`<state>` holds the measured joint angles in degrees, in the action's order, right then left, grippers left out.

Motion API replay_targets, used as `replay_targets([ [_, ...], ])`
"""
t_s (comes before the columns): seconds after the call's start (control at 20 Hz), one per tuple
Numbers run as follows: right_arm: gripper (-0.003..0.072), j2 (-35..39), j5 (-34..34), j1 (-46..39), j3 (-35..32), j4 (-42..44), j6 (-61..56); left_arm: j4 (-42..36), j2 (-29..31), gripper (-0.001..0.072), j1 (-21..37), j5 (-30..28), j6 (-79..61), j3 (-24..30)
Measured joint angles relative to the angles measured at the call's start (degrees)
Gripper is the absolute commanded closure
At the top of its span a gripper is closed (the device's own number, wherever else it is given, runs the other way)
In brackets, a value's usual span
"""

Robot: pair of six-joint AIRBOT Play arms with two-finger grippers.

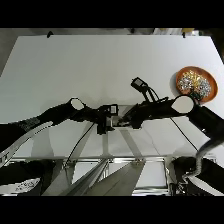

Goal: Fold the box and place the chain.

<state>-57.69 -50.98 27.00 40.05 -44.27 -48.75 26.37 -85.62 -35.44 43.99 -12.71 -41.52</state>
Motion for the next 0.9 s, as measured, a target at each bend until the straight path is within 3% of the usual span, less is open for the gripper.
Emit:
replay_targets([
  [0.15, 0.0666, 2.27, -6.51, -4.61, 3.65, -8.22, 0.15, 0.0, 0.0, 0.0348, 0.0, 0.0, 0.0, 0.0],
  [0.3, 0.0665, 2.62, -9.7, -10.32, 5.33, -18.93, 2.91, 0.0, 0.0, 0.0348, 0.0, 0.0, 0.0, 0.0],
  [0.35, 0.0659, 2.14, -10.21, -12.17, 5.62, -21.9, 5.81, 0.0, 0.0, 0.0348, 0.0, 0.0, 0.0, 0.0],
  [0.5, 0.0506, -0.57, -10.69, -15.63, 6.03, -26.8, 18.71, 0.0, 0.0, 0.0348, 0.0, 0.0, 0.0, 0.0],
  [0.65, 0.0504, -4.66, -8.96, -17.03, 6.25, -29.18, 28.2, 0.0, 0.0, 0.0348, 0.0, 0.0, 0.0, 0.0],
  [0.9, 0.0506, -11.5, -5.2, -17.73, 6.29, -33.99, 33.81, 0.0, 0.0, 0.0348, 0.0, 0.0, 0.0, 0.0],
])
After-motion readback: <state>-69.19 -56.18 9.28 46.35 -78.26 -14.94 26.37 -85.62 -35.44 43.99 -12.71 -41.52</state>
